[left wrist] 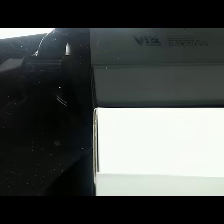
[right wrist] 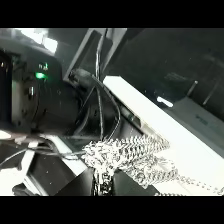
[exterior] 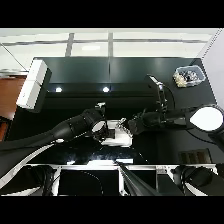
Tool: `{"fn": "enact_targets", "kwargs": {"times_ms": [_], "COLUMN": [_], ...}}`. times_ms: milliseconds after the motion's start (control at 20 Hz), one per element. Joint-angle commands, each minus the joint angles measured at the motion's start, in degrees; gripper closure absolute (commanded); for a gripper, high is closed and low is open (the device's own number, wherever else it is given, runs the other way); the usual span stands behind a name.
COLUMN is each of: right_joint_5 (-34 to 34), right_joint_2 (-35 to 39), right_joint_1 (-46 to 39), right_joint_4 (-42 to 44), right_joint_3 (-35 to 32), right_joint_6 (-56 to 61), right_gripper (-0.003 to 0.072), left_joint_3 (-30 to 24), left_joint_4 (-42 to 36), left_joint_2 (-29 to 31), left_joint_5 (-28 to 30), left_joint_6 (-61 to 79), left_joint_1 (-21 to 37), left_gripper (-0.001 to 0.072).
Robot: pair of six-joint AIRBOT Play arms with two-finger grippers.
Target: Fold the box and place the chain.
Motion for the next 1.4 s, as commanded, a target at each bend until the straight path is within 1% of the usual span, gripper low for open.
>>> {"fn": "enact_targets", "kwargs": {"times_ms": [0,100,300,350,400,450,550,600,700,750,800,850,900,950,1050,1100,1150,1200,1250,1300,1350], "right_joint_5": [0.3,0.6,-1.8,-1.8,-1.7,-0.2,5.1,7.3,8.7,7.6,4.7,0.2,-5.6,-12.4,-19.9,-23.0,-25.0,-25.8,-25.0,-23.6,-22.0], "right_joint_2": [-0.7,-1.1,-2.6,-3.0,-3.0,-2.7,-0.4,1.5,5.7,7.5,8.4,8.5,8.3,7.8,3.9,1.0,-2.7,-6.3,-10.5,-14.3,-17.9], "right_joint_1": [0.7,0.9,1.4,1.4,1.0,-0.1,-4.7,-7.8,-14.4,-17.3,-19.3,-20.9,-22.2,-23.1,-23.5,-23.6,-24.2,-24.8,-25.7,-26.4,-26.8], "right_joint_4": [-1.4,-1.1,-1.1,-1.3,-1.3,-1.3,-2.0,-4.3,-14.1,-20.3,-25.2,-28.6,-29.8,-29.8,-31.1,-33.3,-37.7,-42.1,-46.0,-47.9,-48.0], "right_joint_3": [-0.6,-2.6,-6.8,-7.0,-6.8,-6.5,-6.2,-6.2,-6.3,-6.7,-7.7,-9.3,-11.2,-13.1,-14.1,-14.1,-13.6,-12.8,-11.0,-8.9,-6.2], "right_joint_6": [0.2,0.4,0.4,0.4,0.3,-0.8,-4.8,-5.8,-5.9,-5.9,-5.9,-5.8,-5.4,-5.2,-3.2,0.5,7.1,13.6,18.8,20.9,21.0], "right_gripper": [0.0644,0.0644,0.0641,0.0477,0.0249,0.0230,0.0230,0.0230,0.0230,0.0230,0.0230,0.0230,0.0209,-0.0034,-0.0030,-0.0029,-0.0028,-0.0027,-0.0022,-0.0020,-0.0019], "left_joint_3": [0.0,0.0,0.0,0.0,0.0,0.0,0.0,0.0,0.0,0.0,0.0,0.0,0.0,0.0,0.0,0.0,0.0,0.0,0.0,0.0,0.0], "left_joint_4": [0.0,0.0,0.0,0.0,0.0,0.0,0.0,0.0,0.0,0.0,0.0,0.0,0.0,0.0,0.0,0.0,0.0,0.0,0.0,0.0,0.0], "left_joint_2": [0.0,0.0,0.0,0.0,0.0,0.0,0.0,0.0,0.0,0.0,0.0,0.0,0.0,0.0,0.0,0.0,0.0,0.0,0.0,0.0,0.0], "left_joint_5": [0.0,0.0,0.0,0.0,0.0,0.0,0.0,0.0,0.0,0.0,0.0,0.0,0.0,0.0,0.0,0.0,0.0,0.0,0.0,0.0,0.0], "left_joint_6": [0.0,0.0,0.0,0.0,0.0,0.0,0.0,0.0,0.0,0.0,0.0,0.0,0.0,0.0,0.0,0.0,0.0,0.0,0.0,0.0,0.0], "left_joint_1": [0.0,0.0,0.0,0.0,0.0,0.0,0.0,0.0,0.0,0.0,0.0,0.0,0.0,0.0,0.0,0.0,0.0,0.0,0.0,0.0,0.0], "left_gripper": [0.0678,0.0678,0.0678,0.0678,0.0678,0.0678,0.0678,0.0678,0.0678,0.0678,0.0678,0.0678,0.0678,0.0678,0.0678,0.0678,0.0678,0.0678,0.0678,0.0678,0.0678]}}
